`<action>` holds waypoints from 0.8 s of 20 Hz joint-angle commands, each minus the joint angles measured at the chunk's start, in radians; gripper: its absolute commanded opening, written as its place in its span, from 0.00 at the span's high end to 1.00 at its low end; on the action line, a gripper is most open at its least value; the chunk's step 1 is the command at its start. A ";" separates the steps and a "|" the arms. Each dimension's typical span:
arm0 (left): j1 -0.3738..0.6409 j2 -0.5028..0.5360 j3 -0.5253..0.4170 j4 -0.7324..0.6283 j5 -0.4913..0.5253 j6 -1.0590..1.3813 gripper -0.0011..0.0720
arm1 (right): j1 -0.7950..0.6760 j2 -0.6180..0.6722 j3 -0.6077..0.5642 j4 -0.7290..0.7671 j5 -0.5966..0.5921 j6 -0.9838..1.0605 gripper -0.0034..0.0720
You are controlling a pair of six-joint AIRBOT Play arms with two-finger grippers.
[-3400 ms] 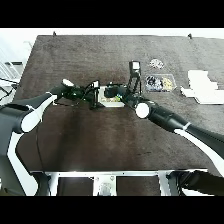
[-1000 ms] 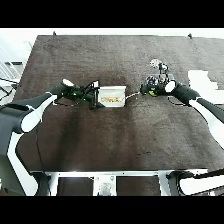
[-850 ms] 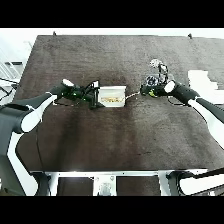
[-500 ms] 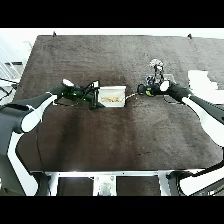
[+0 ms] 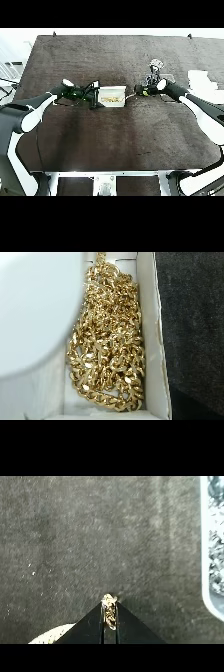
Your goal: Fold the box and place the chain.
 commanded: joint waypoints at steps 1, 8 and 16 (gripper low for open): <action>0.000 0.000 0.001 0.000 0.000 0.000 0.90 | 0.001 0.072 0.002 -0.008 0.006 -0.003 0.94; 0.000 0.000 0.001 0.000 0.002 0.000 0.90 | 0.041 0.380 0.002 -0.005 0.008 -0.032 0.94; 0.000 0.000 0.001 0.000 0.001 0.000 0.90 | 0.241 0.501 0.000 -0.003 0.041 -0.032 0.94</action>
